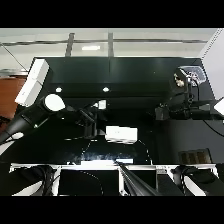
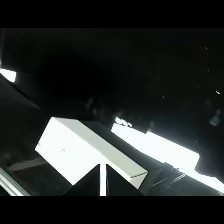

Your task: Fold the box and place the chain.

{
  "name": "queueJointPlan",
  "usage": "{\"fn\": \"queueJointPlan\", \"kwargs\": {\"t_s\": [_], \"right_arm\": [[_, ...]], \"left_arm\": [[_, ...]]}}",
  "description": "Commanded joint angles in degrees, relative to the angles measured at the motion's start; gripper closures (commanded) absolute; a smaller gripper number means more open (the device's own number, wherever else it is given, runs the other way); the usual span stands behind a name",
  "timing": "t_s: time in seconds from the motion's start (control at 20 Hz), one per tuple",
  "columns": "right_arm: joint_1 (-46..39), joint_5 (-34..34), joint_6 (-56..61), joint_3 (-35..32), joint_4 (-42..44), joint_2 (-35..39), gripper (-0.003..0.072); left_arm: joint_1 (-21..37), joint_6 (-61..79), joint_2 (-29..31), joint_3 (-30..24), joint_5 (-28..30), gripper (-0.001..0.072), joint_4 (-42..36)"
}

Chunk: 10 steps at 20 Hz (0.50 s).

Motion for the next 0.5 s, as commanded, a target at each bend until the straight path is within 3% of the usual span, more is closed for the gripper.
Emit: {"fn": "queueJointPlan", "kwargs": {"t_s": [0.0,0.2,0.45], "right_arm": [[-0.09,-0.68,0.09,0.02,-0.11,0.07,0.0642],[-0.09,-0.98,0.11,0.02,-0.09,0.07,0.0642],[-0.09,-1.05,0.11,0.02,-0.09,0.07,0.0642]], "left_arm": [[-6.14,-2.99,-2.89,1.81,7.45,0.0007,0.42],[-8.66,-4.42,-8.48,3.52,5.6,0.0007,0.39],[-8.87,-4.44,-9.22,3.56,7.04,0.0007,0.37]]}}
